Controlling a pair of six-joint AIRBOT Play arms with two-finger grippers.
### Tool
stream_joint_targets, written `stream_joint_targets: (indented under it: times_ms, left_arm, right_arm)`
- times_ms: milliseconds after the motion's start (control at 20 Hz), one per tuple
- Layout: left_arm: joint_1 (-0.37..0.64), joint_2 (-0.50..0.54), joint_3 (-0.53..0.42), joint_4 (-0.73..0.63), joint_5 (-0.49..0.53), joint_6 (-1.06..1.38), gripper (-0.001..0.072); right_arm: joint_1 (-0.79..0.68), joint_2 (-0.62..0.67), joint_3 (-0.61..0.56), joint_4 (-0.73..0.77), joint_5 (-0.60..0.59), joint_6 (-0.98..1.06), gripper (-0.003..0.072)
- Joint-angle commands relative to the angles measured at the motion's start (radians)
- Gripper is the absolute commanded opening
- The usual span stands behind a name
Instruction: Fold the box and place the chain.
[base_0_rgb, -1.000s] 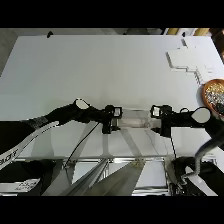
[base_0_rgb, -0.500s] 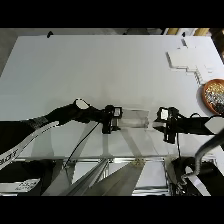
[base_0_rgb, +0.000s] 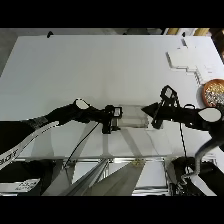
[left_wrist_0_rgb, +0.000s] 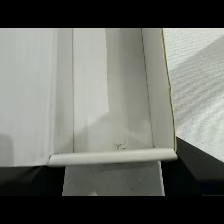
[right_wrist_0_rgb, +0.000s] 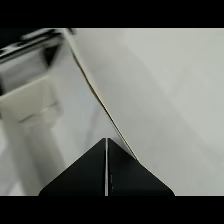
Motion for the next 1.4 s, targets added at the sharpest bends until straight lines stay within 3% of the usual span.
stream_joint_targets:
  times_ms: [0, 200, 400, 600, 750, 900, 1050, 1150, 1350]
  left_arm:
    - [0.0, 0.0, 0.0, 0.0, 0.0, 0.0, 0.0311]
    - [0.0, 0.0, 0.0, 0.0, 0.0, 0.0, 0.0311]
    - [0.0, 0.0, 0.0, 0.0, 0.0, 0.0, 0.0311]
    - [0.0, 0.0, 0.0, 0.0, 0.0, 0.0, 0.0311]
    - [0.0, 0.0, 0.0, 0.0, 0.0, 0.0, 0.0311]
    - [0.0, 0.0, 0.0, 0.0, 0.0, 0.0, 0.0311]
    - [0.0, 0.0, 0.0, 0.0, 0.0, 0.0, 0.0311]
    - [0.0, 0.0, 0.0, 0.0, 0.0, 0.0, 0.0311]
    - [0.0, 0.0, 0.0, 0.0, -0.001, 0.0, 0.0311]
  right_arm:
    - [0.0, -0.15, 0.001, 0.075, -0.177, 0.05, 0.0016]
    - [0.0, -0.214, 0.001, 0.061, -0.197, 0.055, 0.0016]
    - [0.0, -0.216, 0.001, -0.02, -0.188, 0.187, 0.0016]
    - [0.0, -0.159, 0.032, -0.053, -0.09, 0.189, 0.0016]
    - [0.0, -0.029, 0.102, -0.236, 0.015, 0.193, 0.0016]
    - [0.0, 0.106, 0.111, -0.512, 0.106, 0.179, 0.0016]
    - [0.0, 0.117, 0.11, -0.711, 0.148, 0.17, 0.0054]
    - [0.0, 0.097, 0.108, -0.728, 0.169, 0.143, 0.0179]
    - [-0.003, 0.057, 0.07, -0.615, 0.262, -0.169, 0.0183]
